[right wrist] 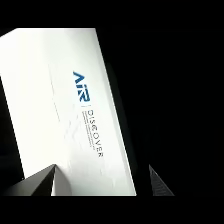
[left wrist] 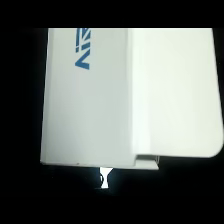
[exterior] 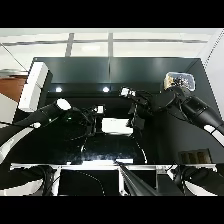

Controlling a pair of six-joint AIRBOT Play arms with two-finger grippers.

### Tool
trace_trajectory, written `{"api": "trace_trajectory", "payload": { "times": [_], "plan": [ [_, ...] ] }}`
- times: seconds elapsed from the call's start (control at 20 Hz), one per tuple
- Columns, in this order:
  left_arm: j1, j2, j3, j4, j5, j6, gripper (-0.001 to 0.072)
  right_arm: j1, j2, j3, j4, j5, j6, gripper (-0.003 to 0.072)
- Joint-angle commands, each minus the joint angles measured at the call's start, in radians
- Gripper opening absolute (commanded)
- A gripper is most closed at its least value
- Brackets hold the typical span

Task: Fold the box and place the chain.

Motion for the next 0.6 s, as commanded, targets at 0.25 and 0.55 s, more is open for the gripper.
{"api": "trace_trajectory", "payload": {
  "times": [0.25, 0.55],
  "plan": [
    [0.0, 0.0, 0.001, -0.002, 0.005, -0.002, 0.0393, 0.042, 0.0, 0.002, -0.04, -0.013, 0.026, 0.0714],
    [0.0, 0.0, 0.001, -0.002, 0.005, -0.002, 0.0394, 0.042, 0.0, 0.0, -0.053, 0.016, 0.026, 0.0705]
  ]
}}
